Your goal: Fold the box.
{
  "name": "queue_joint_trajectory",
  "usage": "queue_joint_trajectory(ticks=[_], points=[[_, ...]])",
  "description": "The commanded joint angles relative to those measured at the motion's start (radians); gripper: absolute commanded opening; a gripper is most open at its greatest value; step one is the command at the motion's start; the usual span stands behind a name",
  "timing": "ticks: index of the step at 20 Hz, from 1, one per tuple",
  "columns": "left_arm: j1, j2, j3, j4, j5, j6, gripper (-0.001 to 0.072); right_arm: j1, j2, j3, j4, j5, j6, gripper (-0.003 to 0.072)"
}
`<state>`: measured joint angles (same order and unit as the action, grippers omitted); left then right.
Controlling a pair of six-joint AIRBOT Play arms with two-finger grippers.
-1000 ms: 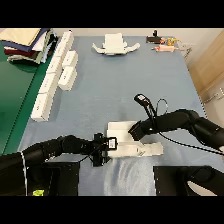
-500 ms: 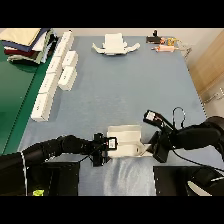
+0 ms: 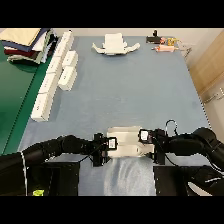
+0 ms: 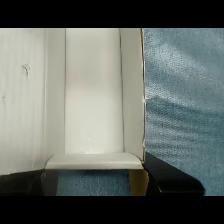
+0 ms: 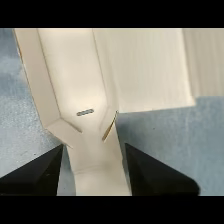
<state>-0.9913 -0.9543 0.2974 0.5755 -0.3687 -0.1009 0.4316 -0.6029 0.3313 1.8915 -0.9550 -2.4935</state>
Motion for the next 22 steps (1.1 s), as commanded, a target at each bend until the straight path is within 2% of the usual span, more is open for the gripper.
queue_joint_trajectory(ticks=[1,2,3,5,6,7,8,13,14,16,17,20,22], points=[[0.000,0.000,0.000,0.000,0.000,0.000,0.0457,0.019,-0.047,-0.011,0.053,0.089,-0.048,0.0579],[0.000,0.000,0.000,0.000,0.000,0.000,0.0457,0.039,-0.051,-0.011,0.054,0.090,-0.056,0.0513],[0.000,0.000,0.000,0.000,0.000,0.000,0.0457,0.063,-0.051,-0.011,0.053,0.090,-0.072,0.0399],[0.000,0.000,0.000,0.000,0.000,0.000,0.0457,0.106,-0.052,-0.011,0.053,0.091,-0.076,0.0362],[0.001,0.000,0.000,0.000,0.000,0.000,0.0457,0.126,-0.057,-0.011,0.051,0.097,-0.078,0.0317],[0.000,0.000,0.000,0.000,0.000,0.000,0.0457,0.140,-0.061,-0.011,0.050,0.110,-0.082,0.0200],[0.000,0.000,0.000,0.000,0.000,0.000,0.0457,0.153,-0.066,-0.011,0.053,0.133,-0.082,0.0158],[0.000,0.000,0.000,0.000,0.000,0.000,0.0457,0.170,-0.121,-0.011,0.053,0.229,-0.082,0.0159],[0.000,0.000,0.000,0.000,0.000,0.000,0.0457,0.170,-0.134,-0.011,0.053,0.228,-0.082,0.0179],[0.000,0.000,0.000,0.000,0.000,0.000,0.0457,0.170,-0.152,-0.011,0.065,0.229,-0.081,0.0599],[0.001,0.000,0.000,0.000,0.000,0.000,0.0457,0.170,-0.154,-0.011,0.072,0.228,-0.081,0.0658],[0.001,0.000,0.000,0.000,0.000,0.000,0.0457,0.169,-0.154,-0.011,0.071,0.209,-0.080,0.0656],[0.000,0.000,0.000,0.000,0.000,0.000,0.0457,0.169,-0.149,-0.009,0.052,0.179,-0.023,0.0629]])
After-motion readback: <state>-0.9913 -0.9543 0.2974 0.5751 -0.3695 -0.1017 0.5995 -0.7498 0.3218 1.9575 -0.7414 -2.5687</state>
